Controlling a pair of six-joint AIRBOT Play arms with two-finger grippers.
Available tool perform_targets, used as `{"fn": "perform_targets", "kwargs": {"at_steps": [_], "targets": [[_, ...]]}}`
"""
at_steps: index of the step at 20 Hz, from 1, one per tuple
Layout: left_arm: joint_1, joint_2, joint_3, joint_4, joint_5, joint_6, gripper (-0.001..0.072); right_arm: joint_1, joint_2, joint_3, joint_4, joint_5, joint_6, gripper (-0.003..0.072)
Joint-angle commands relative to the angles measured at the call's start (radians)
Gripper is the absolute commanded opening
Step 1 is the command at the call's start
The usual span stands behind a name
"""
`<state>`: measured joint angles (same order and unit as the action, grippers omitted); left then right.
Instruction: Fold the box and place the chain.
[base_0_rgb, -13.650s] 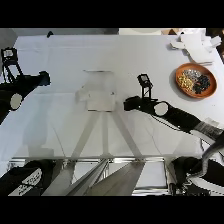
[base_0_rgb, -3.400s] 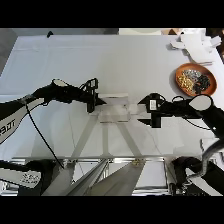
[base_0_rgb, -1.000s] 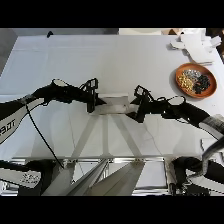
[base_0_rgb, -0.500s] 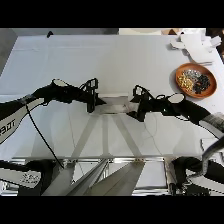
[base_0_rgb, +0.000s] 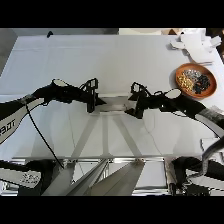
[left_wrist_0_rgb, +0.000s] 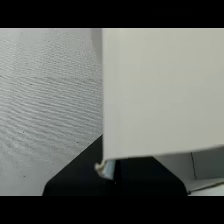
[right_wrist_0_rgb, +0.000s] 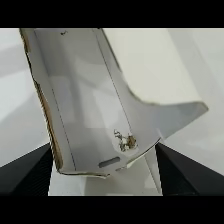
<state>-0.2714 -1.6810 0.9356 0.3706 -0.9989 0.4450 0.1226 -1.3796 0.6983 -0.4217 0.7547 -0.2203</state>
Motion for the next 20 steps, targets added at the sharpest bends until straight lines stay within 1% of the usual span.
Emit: {"fn": "perform_targets", "kwargs": {"at_steps": [1, 7, 10, 13, 20], "targets": [[0.0, 0.0, 0.0, 0.0, 0.0, 0.0, 0.0015, 0.0, -0.019, 0.024, -0.014, 0.072, -0.024, 0.069], [0.0, 0.0, 0.0, 0.0, 0.0, 0.0, 0.0015, 0.0, -0.024, 0.026, -0.034, 0.092, -0.102, 0.069], [0.0, 0.0, 0.0, 0.0, 0.0, 0.0, 0.0015, 0.0, -0.068, 0.042, -0.048, 0.106, -0.102, 0.069], [0.0, 0.0, 0.0, 0.0, 0.0, 0.0, 0.0015, 0.0, -0.128, 0.069, -0.048, 0.154, -0.102, 0.069], [0.0, 0.0, 0.0, 0.0, 0.0, 0.0, 0.0015, 0.0, -0.182, 0.071, -0.042, 0.147, -0.102, 0.069]]}}
